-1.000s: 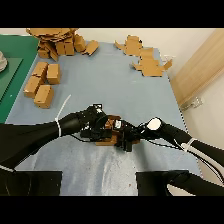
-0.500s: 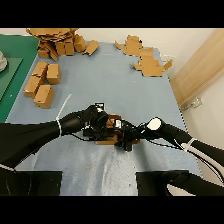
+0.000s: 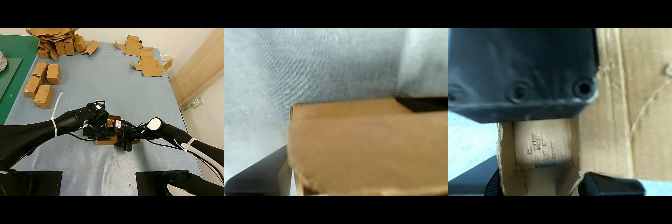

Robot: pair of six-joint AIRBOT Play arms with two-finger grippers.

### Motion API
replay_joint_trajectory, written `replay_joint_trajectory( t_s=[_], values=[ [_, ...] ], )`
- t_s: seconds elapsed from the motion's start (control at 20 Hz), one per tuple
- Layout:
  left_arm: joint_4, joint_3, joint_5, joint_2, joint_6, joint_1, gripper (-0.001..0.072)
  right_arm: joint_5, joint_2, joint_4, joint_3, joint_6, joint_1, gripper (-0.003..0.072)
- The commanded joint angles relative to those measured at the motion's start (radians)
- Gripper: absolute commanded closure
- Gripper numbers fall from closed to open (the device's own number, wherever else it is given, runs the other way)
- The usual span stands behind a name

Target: Fold the box.

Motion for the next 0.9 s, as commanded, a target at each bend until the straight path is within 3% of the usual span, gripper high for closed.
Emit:
replay_joint_trajectory(
  t_s=[0.0,0.4,0.65,0.85],
  values=[
    [0.008,0.001,-0.026,0.039,0.000,0.002,0.0266,0.000,0.000,0.001,0.000,0.001,0.001,0.0265],
    [0.084,0.001,-0.061,0.136,-0.010,0.002,0.0267,0.000,0.000,0.001,0.000,0.001,0.001,0.0265],
    [0.095,0.003,-0.208,0.154,-0.005,0.052,0.0267,0.000,0.000,0.001,0.000,0.001,0.001,0.0265],
    [0.100,0.005,-0.188,0.159,0.017,0.058,0.0272,0.000,0.000,0.001,0.000,0.001,0.001,0.0265]
  ],
)
